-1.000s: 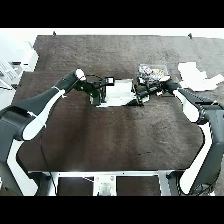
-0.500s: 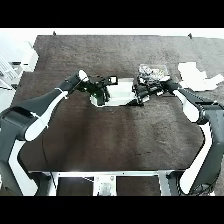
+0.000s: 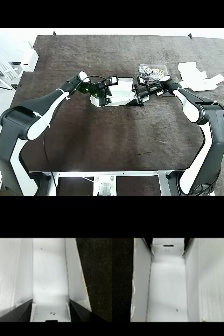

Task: Fold the box and place the chain.

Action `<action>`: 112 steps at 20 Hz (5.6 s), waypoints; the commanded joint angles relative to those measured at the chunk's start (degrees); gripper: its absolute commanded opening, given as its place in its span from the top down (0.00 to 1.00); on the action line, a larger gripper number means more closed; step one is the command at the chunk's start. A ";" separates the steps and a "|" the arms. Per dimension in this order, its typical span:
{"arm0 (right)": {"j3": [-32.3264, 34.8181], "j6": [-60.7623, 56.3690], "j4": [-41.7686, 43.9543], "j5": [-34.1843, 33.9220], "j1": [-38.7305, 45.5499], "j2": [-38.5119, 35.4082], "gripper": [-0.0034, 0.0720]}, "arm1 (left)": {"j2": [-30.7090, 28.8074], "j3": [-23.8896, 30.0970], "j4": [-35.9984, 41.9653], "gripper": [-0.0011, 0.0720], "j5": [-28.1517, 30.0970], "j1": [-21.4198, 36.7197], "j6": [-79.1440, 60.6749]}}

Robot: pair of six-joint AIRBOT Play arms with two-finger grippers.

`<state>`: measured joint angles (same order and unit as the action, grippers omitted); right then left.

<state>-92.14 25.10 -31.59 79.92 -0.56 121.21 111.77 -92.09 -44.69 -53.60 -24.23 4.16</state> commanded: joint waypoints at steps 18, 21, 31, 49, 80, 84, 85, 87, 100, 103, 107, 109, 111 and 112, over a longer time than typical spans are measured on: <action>0.00 0.00 0.04 0.11 -0.04 -0.02 0.38 | -2.51 -0.17 13.79 0.96 -18.23 10.78 -8.07; 0.00 0.00 0.04 0.09 -0.04 -0.02 0.38 | -4.31 -0.11 15.34 0.96 -25.11 12.72 -8.46; 0.00 0.00 0.07 0.09 -0.04 -0.02 0.38 | -24.13 21.42 16.83 0.97 -1.60 15.87 14.47; 0.00 0.00 0.04 0.09 -0.04 -0.02 0.38 | -20.24 34.38 13.77 0.96 5.55 20.59 49.83; 0.00 0.00 0.04 0.09 -0.04 -0.02 0.38 | -9.53 15.43 17.25 0.58 0.66 7.98 51.93; 0.00 0.00 0.04 0.09 -0.04 -0.02 0.38 | -9.53 14.69 17.38 0.57 0.17 7.98 51.95; 0.00 0.00 0.04 0.09 -0.04 -0.02 0.38 | -9.53 14.67 17.38 0.52 0.22 7.91 52.00; 0.00 0.00 0.04 0.09 -0.04 -0.02 0.38 | -9.53 14.64 17.29 0.46 0.37 7.52 52.94; 0.00 0.00 0.04 0.11 -0.04 -0.02 0.38 | -9.53 9.38 0.35 0.46 4.57 1.64 77.35; 0.00 0.00 0.04 0.09 -0.04 -0.02 0.38 | -9.44 7.98 -2.95 0.46 5.35 0.26 82.09; 0.00 0.00 0.04 0.09 -0.04 -0.02 0.38 | -9.11 6.03 -9.68 0.46 5.01 -2.12 89.35; 0.00 0.00 0.04 0.09 -0.04 -0.02 0.38 | -9.09 5.95 -11.96 0.46 5.11 -2.86 92.00; 0.00 0.00 0.04 0.11 -0.04 -0.02 0.38 | -9.11 5.95 -15.08 0.46 5.14 -3.76 95.73; 0.00 0.00 0.04 0.09 -0.04 -0.02 0.38 | -9.09 5.95 -16.57 0.46 5.25 -4.11 97.39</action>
<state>-92.14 25.19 -31.62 79.96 -0.56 121.21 102.59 -85.89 -56.01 -48.23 -27.11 95.59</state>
